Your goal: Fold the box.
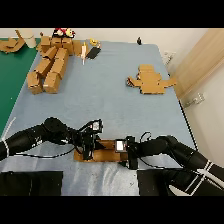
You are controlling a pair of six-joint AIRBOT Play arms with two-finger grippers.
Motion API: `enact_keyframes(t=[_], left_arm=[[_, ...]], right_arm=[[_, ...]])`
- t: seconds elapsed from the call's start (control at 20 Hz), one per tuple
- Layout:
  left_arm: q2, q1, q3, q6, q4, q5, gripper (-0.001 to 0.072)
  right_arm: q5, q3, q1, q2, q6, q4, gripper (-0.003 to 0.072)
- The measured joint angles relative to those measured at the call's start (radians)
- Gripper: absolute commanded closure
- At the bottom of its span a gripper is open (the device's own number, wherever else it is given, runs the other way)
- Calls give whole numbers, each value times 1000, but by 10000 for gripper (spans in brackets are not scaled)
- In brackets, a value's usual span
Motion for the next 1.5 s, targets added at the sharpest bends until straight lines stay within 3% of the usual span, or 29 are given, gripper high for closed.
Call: enact_keyframes(t=[0.15, 0.25, 1.5], left_arm=[[0, 0, 0, 0, 0, 0, 698], [0, 0, 0, 0, 0, 0, 697], [0, 0, 0, 0, 0, 0, 697]], right_arm=[[6, 0, 0, -3, -3, 0, 129], [6, 0, 0, -4, -3, 0, 197], [6, 0, 0, -15, -4, -3, 193]])
